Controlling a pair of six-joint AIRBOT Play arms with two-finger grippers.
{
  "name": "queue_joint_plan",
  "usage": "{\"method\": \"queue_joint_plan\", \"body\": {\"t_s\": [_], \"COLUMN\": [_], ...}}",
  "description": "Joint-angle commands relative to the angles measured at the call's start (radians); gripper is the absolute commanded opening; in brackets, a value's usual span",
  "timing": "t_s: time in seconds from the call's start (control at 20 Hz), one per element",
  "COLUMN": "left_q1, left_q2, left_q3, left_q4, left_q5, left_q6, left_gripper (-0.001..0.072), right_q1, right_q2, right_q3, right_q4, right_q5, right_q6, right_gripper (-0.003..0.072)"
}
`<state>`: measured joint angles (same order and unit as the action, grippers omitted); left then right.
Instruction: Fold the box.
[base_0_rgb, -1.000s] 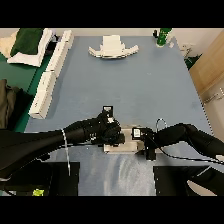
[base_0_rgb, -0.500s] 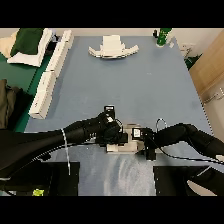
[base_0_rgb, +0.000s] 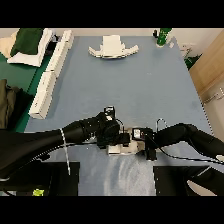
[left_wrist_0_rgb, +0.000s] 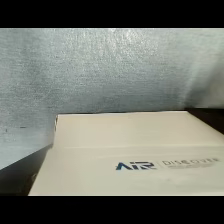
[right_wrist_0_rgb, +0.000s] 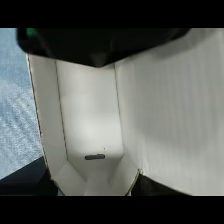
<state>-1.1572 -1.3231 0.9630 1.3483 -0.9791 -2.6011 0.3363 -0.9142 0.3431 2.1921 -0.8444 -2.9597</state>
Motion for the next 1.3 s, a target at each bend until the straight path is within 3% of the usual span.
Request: {"method": "queue_joint_plan", "body": {"t_s": [0.0,0.15,0.45,0.6,0.9,1.25], "left_q1": [0.006,0.019,0.025,0.024,0.024,0.024], "left_q2": [0.015,0.029,0.058,0.051,0.051,0.095], "left_q3": [0.013,0.021,0.022,0.016,0.001,0.015], "left_q4": [-0.005,-0.003,0.062,0.069,0.026,-0.043], "left_q5": [-0.001,-0.039,-0.216,-0.217,-0.150,-0.146], "left_q6": [0.002,0.003,0.001,0.002,0.005,0.073], "left_gripper": [0.0701,0.0701,0.0699,0.0642,0.0643,0.0643], "right_q1": [0.000,0.000,0.000,0.000,0.000,0.000], "right_q2": [-0.001,-0.001,-0.001,-0.001,-0.001,-0.001], "right_q3": [0.000,0.000,0.000,0.000,0.000,0.000], "right_q4": [0.003,0.003,0.003,0.003,0.003,0.003], "right_q5": [0.003,0.003,0.002,0.002,0.002,0.002], "right_q6": [0.001,0.001,0.001,0.001,0.001,0.000], "right_gripper": [0.0515,0.0514,0.0514,0.0515,0.0514,0.0515]}}
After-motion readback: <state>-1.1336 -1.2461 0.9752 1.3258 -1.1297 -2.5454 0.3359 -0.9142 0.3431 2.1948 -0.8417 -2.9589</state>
